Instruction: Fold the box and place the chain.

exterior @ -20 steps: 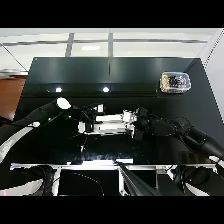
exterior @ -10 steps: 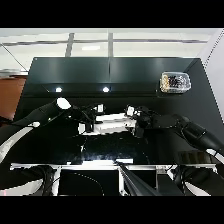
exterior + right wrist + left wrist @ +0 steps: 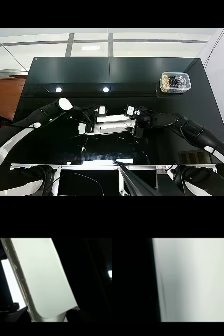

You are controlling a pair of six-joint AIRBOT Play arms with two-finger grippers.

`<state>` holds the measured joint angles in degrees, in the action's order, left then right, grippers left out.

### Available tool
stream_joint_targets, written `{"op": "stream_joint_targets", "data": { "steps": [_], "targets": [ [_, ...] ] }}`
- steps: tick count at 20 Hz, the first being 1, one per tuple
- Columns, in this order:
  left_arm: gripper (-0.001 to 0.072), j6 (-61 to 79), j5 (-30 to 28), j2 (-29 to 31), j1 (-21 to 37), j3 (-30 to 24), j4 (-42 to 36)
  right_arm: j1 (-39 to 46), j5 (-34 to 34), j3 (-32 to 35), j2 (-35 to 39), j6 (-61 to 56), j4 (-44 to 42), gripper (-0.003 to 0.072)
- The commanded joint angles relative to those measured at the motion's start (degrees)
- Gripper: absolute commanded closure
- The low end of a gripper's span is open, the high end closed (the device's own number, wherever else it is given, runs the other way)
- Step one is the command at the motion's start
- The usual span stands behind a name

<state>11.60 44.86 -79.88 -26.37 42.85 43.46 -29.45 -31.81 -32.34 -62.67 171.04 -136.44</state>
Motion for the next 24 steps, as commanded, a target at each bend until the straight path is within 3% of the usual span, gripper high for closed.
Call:
{"op": "stream_joint_targets", "data": {
  "steps": [1,6,24],
  "targets": [
    [0.0682,-0.04,1.29,0.42,-0.63,0.15,2.80,0.04,-3.15,-0.28,-0.04,0.17,-0.24,0.0027],
    [0.0682,-0.04,4.74,0.44,-0.50,0.15,2.78,-2.45,-5.31,-0.50,-0.04,0.17,-0.24,0.0027],
    [0.0682,-2.97,3.32,0.39,-0.52,0.15,2.56,-4.59,-2.29,0.81,-6.16,0.17,0.00,0.0028]
  ]
}}
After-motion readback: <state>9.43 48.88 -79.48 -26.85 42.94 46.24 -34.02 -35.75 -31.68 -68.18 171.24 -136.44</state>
